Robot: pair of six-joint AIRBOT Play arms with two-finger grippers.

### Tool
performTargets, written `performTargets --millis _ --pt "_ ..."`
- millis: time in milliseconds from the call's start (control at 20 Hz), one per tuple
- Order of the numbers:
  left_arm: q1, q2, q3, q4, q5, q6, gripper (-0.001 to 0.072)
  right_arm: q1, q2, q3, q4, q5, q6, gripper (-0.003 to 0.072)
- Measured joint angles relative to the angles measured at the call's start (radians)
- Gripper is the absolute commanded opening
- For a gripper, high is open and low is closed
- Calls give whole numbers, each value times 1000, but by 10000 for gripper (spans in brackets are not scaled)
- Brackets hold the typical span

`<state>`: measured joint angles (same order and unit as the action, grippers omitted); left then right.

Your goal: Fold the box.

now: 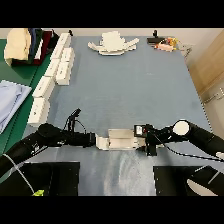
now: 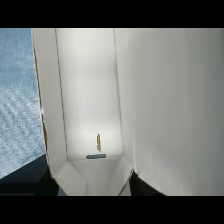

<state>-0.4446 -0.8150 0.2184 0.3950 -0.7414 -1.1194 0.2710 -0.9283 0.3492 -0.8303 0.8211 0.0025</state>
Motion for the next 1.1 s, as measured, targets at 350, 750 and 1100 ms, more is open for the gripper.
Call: performTargets --millis 350,750,1100 --pt "-19 0 25 -10 -22 8 398 0 0 0 0 0 0 505" --pt "-21 0 61 7 -46 -3 399 0 0 0 0 0 0 505" --pt "-26 0 69 -34 -35 4 399 0 0 0 0 0 0 505"
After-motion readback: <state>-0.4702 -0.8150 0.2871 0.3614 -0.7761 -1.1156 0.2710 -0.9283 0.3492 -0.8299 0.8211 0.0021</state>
